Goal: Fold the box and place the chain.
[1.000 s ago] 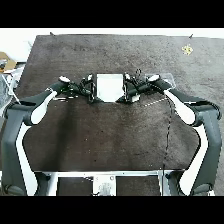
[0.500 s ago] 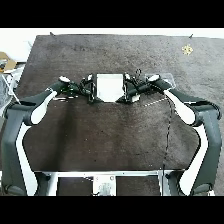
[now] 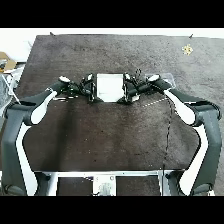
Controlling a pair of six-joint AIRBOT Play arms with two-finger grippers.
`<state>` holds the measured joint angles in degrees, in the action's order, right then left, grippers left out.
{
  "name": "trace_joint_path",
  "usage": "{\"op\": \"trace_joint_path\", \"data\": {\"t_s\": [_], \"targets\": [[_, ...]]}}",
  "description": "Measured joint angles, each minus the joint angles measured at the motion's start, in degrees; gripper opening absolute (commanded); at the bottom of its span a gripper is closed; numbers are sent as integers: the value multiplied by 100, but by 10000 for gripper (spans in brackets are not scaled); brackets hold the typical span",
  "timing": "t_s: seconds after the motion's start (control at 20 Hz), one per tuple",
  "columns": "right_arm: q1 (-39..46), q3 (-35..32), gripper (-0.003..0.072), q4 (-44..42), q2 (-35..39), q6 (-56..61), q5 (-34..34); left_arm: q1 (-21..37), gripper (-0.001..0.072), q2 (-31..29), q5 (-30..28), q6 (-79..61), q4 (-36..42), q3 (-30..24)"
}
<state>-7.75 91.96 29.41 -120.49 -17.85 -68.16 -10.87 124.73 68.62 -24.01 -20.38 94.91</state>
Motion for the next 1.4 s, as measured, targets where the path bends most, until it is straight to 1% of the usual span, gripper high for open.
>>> {"op": "trace_joint_path", "data": {"t_s": [0.15, 0.5, 0.75, 0.85, 0.95, 1.0, 1.05, 1.2, 1.3, 1.4], "targets": [[13, -4, 680, 212, 103, 55, 42, 0, 459, 0, -9, 2, 7, 0], [44, -7, 680, 1333, 501, 826, 61, 0, 459, 0, 15, -2, -7, 0], [57, -7, 679, 2173, 1058, 1502, 0, 2, 459, 0, -4, 9, -2, 2], [70, -7, 663, 2417, 1333, 1770, 2, 2, 459, 0, -2, 7, -4, 2], [68, -7, 118, 2441, 1585, 2048, 9, 2, 459, 0, 20, 7, -4, 2], [66, -7, 17, 2330, 1679, 2153, -2, 2, 459, 0, 20, 7, -4, 2], [66, -4, 5, 2144, 1735, 2238, -13, 2, 459, 0, 22, 4, -7, 2], [-2, -4, 4, 1263, 1722, 2369, 33, 2, 459, 0, 26, 2, -9, 2], [-96, -7, 4, 664, 1589, 2393, 251, 2, 459, 0, 31, 2, -11, 2], [-170, -7, 4, 260, 1421, 2382, 629, 2, 459, 0, 33, 2, -11, 2]]}}
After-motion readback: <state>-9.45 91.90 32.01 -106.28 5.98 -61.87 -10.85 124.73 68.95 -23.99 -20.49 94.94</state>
